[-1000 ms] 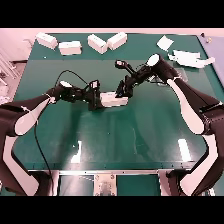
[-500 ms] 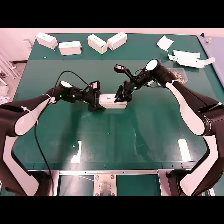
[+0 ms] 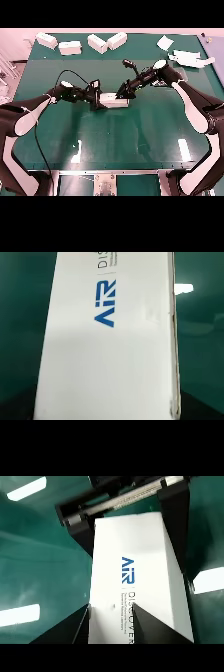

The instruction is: Fold the box and place the chain.

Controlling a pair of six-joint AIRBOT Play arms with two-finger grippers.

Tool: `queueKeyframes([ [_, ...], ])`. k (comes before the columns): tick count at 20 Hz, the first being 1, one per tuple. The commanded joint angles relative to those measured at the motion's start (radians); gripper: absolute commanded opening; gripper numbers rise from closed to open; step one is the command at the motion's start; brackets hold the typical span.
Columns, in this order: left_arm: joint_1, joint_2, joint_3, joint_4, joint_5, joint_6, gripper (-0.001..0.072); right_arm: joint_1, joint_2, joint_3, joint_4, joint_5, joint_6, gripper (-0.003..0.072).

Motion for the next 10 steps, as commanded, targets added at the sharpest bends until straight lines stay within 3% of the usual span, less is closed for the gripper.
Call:
queueKeyframes([
  [1,0.001,-0.001,0.0,0.016,0.007,0.0,0.058,-0.018,0.006,0.002,0.106,0.02,-0.01,0.0281],
  [5,0.001,-0.001,0.0,0.016,0.007,0.0,0.058,-0.018,0.006,0.001,0.101,0.02,-0.009,0.0262],
  [10,0.001,-0.001,0.0,0.016,0.007,0.0,0.058,-0.018,0.004,-0.017,0.087,-0.026,-0.01,0.011],
])
